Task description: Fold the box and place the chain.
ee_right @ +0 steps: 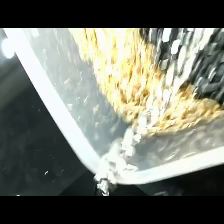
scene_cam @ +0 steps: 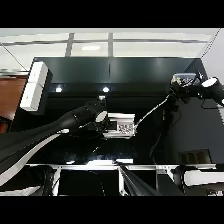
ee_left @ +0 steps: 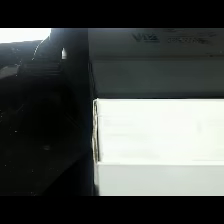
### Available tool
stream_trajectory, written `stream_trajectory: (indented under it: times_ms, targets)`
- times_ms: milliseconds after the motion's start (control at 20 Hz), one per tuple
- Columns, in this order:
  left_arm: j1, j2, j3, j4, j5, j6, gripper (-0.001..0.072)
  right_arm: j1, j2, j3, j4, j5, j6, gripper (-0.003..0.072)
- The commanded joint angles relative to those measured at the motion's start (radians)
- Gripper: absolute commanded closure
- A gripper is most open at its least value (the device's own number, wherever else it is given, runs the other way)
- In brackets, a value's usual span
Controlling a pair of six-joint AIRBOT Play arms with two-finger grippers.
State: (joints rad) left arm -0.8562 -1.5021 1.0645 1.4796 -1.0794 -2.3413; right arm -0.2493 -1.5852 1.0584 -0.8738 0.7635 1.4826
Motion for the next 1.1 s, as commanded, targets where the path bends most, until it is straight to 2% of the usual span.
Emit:
stream_trajectory:
  times_ms: [0, 100, 300, 550, 750, 1050]
  targets:
    - [0.000, 0.000, 0.000, 0.000, 0.000, 0.000, 0.0678, -0.005, 0.013, 0.011, 0.007, 0.150, -0.123, 0.0676]
    - [0.000, 0.000, 0.000, 0.000, 0.001, 0.000, 0.0679, -0.006, 0.095, 0.011, 0.005, 0.215, -0.205, 0.0676]
    - [0.000, 0.000, 0.000, 0.000, 0.002, 0.000, 0.0679, -0.013, 0.388, 0.026, 0.002, 0.233, -0.280, 0.0676]
    - [0.000, 0.000, 0.000, 0.000, 0.001, 0.000, 0.0679, -0.013, 0.671, 0.140, 0.018, 0.285, -0.313, 0.0676]
    - [0.000, 0.000, 0.000, 0.000, 0.002, 0.000, 0.0678, -0.013, 0.774, 0.182, 0.132, 0.354, -0.340, 0.0676]
    - [0.000, 0.000, 0.000, 0.000, 0.001, 0.000, 0.0678, -0.013, 0.805, 0.249, 0.288, 0.443, -0.385, 0.0676]
